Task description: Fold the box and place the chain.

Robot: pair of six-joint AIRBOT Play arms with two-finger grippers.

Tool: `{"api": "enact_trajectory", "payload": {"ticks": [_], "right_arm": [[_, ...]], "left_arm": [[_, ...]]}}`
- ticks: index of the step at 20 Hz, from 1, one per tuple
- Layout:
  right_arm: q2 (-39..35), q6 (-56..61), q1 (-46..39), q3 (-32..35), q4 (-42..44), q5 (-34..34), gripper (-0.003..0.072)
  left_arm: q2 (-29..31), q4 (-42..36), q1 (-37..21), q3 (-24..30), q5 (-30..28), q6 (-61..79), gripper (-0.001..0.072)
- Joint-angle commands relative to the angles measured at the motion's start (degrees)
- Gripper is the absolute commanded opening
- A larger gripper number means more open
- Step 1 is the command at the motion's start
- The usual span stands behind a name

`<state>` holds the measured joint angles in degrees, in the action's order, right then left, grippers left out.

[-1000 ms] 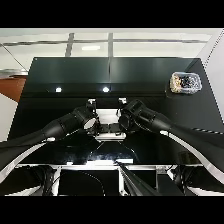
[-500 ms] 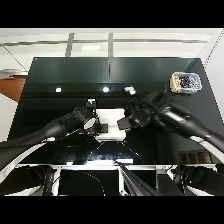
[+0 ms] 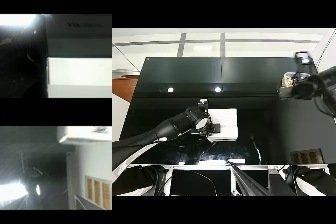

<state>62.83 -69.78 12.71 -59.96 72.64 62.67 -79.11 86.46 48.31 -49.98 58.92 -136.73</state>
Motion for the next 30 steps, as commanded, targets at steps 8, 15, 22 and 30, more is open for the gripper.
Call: {"api": "enact_trajectory", "payload": {"ticks": [8,15,22,30], "right_arm": [[32.52,2.03,-21.66,-24.37,25.33,-10.05,0.0598],[39.41,15.65,-22.38,-29.79,25.75,-8.92,0.0480],[39.41,13.31,-23.04,-30.84,27.41,-9.11,0.0483],[39.63,7.80,-25.55,-35.60,27.65,-0.39,0.0484]], "left_arm": [[-0.04,-0.66,-0.02,-0.02,-0.17,0.00,0.0028],[-0.04,-0.63,-0.02,-0.02,-0.11,0.00,0.0028],[-0.04,-0.63,-0.02,-0.02,-0.07,0.02,0.0028],[-0.04,-0.63,-0.02,-0.02,-0.04,0.02,0.0028]]}}
